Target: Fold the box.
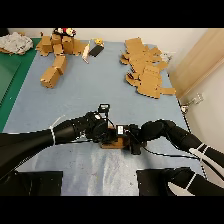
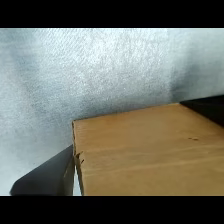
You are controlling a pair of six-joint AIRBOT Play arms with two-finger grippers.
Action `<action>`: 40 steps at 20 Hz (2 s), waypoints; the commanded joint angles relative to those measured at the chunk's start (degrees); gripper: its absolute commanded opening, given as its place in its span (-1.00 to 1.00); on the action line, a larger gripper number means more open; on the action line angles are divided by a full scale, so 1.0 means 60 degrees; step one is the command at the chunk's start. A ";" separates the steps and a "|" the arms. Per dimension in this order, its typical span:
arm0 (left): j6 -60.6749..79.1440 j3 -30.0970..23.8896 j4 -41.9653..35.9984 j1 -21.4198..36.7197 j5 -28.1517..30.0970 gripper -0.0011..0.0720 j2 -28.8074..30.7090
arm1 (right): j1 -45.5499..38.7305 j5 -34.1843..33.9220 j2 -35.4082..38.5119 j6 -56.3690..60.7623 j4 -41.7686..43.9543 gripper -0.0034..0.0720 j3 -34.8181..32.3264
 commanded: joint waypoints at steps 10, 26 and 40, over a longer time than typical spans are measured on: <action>-0.0120 0.0146 -0.0066 -0.0033 -0.0652 0.08 0.0000 | 0.0007 -0.0022 0.0004 -0.0011 0.0033 0.42 -0.0004; -0.1268 0.0346 0.0699 -0.0033 -0.1082 0.07 -0.0386 | 0.0007 -0.0022 0.0000 -0.0011 0.0033 0.42 -0.0004; -0.1275 0.0368 0.0648 -0.0211 -0.1213 -0.29 -0.0539 | 0.0007 -0.0022 0.0004 -0.0011 0.0033 0.42 -0.0004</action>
